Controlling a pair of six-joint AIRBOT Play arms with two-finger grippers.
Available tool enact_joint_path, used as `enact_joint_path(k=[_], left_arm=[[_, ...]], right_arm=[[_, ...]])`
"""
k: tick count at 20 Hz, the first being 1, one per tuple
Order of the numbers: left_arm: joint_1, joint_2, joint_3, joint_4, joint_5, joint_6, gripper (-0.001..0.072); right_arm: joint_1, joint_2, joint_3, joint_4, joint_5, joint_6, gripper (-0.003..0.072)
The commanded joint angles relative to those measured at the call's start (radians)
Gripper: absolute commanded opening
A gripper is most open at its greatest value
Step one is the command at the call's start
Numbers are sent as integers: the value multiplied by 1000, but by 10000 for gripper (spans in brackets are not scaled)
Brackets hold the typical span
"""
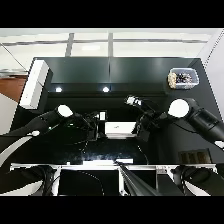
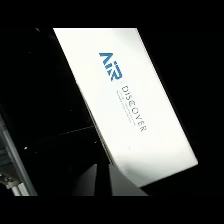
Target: Fold the box and place the chain.
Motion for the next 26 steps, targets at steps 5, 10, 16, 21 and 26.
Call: enact_joint_path(k=[5,10,16,21,26], left_arm=[[0,-1,0,0,1,0,470],[0,-1,0,0,1,0,470],[0,-1,0,0,1,0,470],[0,-1,0,0,1,0,470],[0,-1,0,-1,0,0,470]], right_arm=[[-145,8,-144,445,-95,229,17],[-132,-80,-206,593,-188,230,17],[-128,-187,-206,573,-218,230,25],[-105,-196,-206,534,-234,229,25],[-134,-149,-140,533,-135,192,25]])
